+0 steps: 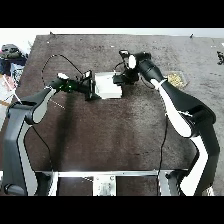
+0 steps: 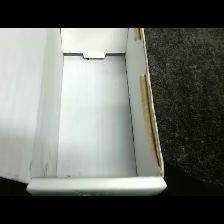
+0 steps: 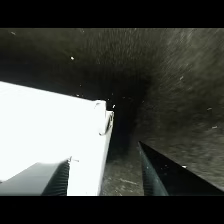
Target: Fold the box and place the chain.
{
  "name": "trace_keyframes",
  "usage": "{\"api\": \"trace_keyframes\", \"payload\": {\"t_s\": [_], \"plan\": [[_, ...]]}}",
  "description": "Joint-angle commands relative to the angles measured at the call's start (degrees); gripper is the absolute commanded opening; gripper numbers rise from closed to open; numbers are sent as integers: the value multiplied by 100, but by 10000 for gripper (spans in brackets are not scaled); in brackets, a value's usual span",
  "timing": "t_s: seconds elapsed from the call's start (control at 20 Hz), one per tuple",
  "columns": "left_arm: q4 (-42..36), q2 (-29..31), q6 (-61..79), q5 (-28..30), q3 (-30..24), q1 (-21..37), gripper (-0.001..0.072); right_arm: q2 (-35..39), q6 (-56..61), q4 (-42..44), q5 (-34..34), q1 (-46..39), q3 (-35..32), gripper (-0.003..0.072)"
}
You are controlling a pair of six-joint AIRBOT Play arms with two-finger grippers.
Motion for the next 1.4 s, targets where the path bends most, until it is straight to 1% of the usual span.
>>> {"api": "trace_keyframes", "payload": {"t_s": [0.0,0.1,0.2,0.3,0.35,0.45,0.65,0.95,1.15,1.25,1.35], "plan": [[0,0,4,2,0,2,338,391,-363,-466,11,-216,7,465],[0,0,4,2,0,2,337,629,-365,-848,57,-531,7,464],[0,0,4,2,0,2,338,754,-452,-901,120,-977,7,463],[0,0,4,2,0,2,338,734,-529,-883,157,-1499,-7,215],[-2,0,4,2,2,2,337,699,-529,-828,155,-1764,-9,229],[-2,0,4,4,2,2,338,581,-579,-577,188,-2227,-17,229],[0,0,4,4,0,2,337,212,-846,-271,199,-2741,-42,227],[-2,0,4,7,0,2,338,-232,-968,-236,125,-2863,-42,227],[-2,0,4,9,2,2,337,-455,-1054,68,17,-2863,-42,227],[-2,0,4,9,2,2,338,-549,-1281,407,20,-2863,-42,227],[-2,0,4,9,0,2,338,-562,-1281,479,7,-2859,-42,227]]}}
